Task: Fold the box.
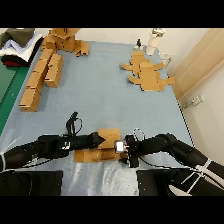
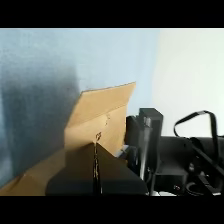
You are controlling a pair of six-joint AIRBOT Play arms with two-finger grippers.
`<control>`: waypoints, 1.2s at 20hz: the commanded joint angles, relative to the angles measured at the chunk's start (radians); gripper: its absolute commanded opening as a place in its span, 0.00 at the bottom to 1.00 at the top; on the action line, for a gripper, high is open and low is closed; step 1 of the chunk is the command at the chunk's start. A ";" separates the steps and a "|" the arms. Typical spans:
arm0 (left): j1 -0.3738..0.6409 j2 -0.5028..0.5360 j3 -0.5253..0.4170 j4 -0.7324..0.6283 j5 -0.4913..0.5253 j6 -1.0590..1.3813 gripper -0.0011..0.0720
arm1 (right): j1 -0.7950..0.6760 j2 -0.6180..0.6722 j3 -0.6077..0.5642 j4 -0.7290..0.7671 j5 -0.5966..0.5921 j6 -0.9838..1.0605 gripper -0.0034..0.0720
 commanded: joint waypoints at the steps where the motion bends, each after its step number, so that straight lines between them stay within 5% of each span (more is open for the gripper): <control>1: 0.000 -0.072 0.046 0.090 0.024 -0.050 0.03 | 0.001 0.000 0.001 -0.001 0.000 0.000 0.69; 5: 0.001 -0.090 0.048 0.252 0.027 -0.197 0.03 | 0.001 0.000 0.001 -0.001 0.000 0.000 0.69; 15: 0.026 -0.071 0.087 0.262 -0.029 -0.166 0.03 | 0.001 0.000 0.001 -0.004 -0.001 0.000 0.69; 18: 0.088 0.008 0.090 0.325 -0.027 -0.087 0.03 | 0.001 0.000 0.001 -0.004 -0.001 0.000 0.69; 24: 0.237 0.289 0.089 0.763 -0.103 -0.187 0.03 | 0.000 0.000 0.001 -0.004 -0.001 0.000 0.69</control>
